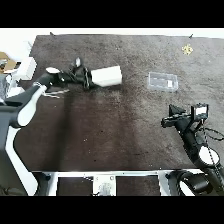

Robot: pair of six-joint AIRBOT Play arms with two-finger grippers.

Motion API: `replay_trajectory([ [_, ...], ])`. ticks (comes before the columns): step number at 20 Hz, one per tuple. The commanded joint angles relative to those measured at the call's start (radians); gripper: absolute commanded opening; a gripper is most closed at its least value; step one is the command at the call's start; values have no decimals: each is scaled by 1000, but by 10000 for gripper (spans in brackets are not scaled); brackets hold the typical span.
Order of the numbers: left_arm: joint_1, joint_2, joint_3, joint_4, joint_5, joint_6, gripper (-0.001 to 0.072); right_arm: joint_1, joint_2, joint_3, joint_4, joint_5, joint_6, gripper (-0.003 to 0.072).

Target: Fold the box and place the chain.

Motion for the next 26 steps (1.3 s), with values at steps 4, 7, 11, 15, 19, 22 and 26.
replay_trajectory([
  [4,161,155,206,-57,451,-448,11,0,1,0,1,0,0,6],
  [7,234,157,191,90,726,-815,7,0,1,-1,1,0,0,6],
  [11,269,157,91,688,819,-1300,5,0,0,-2,1,0,0,6],
  [15,269,135,-40,898,909,-1456,8,0,-1,-3,1,0,0,6],
  [19,270,64,-58,902,881,-1453,10,0,-1,-11,1,0,0,7],
  [22,270,33,-59,914,880,-1454,10,0,-1,-35,1,0,0,6],
  [26,301,22,-60,933,878,-1561,9,0,-1,-55,1,0,0,6],
])
